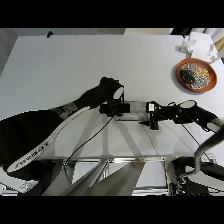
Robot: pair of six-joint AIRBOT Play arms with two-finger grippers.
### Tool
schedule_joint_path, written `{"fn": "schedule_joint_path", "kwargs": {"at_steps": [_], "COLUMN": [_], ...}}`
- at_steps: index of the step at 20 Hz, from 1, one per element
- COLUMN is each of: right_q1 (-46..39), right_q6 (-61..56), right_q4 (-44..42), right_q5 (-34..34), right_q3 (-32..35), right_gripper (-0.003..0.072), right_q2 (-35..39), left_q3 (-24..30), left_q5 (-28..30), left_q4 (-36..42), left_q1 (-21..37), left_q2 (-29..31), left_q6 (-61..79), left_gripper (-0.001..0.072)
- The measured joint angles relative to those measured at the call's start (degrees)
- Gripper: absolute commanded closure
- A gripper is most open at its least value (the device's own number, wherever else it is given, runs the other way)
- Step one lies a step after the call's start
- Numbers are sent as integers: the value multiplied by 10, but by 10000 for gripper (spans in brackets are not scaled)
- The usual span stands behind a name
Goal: Fold the box and place the chain.
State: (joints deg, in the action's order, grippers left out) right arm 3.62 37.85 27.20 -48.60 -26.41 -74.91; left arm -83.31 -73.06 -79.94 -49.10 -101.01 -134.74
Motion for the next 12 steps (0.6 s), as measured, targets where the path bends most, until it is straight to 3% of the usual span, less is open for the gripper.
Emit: {"fn": "schedule_joint_path", "kwargs": {"at_steps": [6, 7, 8, 9, 11, 12], "right_q1": [0, 0, 0, 0, 0, 0], "right_q6": [0, 0, 0, 0, 0, 0], "right_q4": [0, 0, 0, 0, 0, 0], "right_q5": [0, 0, 0, 0, 0, 0], "right_q3": [0, 0, 0, 0, 0, 0], "right_gripper": [211, 211, 211, 211, 211, 211], "right_q2": [0, 0, 0, 0, 0, 0], "left_q3": [0, 0, 0, 0, 1, 5], "left_q5": [-29, -35, -39, -49, -66, -76], "left_q4": [17, 17, 19, 20, 19, 20], "left_q1": [27, 32, 37, 43, 57, 66], "left_q2": [65, 79, 93, 109, 141, 158], "left_q6": [52, 74, 103, 144, 257, 334], "left_gripper": [474, 424, 296, 244, 173, 172]}}
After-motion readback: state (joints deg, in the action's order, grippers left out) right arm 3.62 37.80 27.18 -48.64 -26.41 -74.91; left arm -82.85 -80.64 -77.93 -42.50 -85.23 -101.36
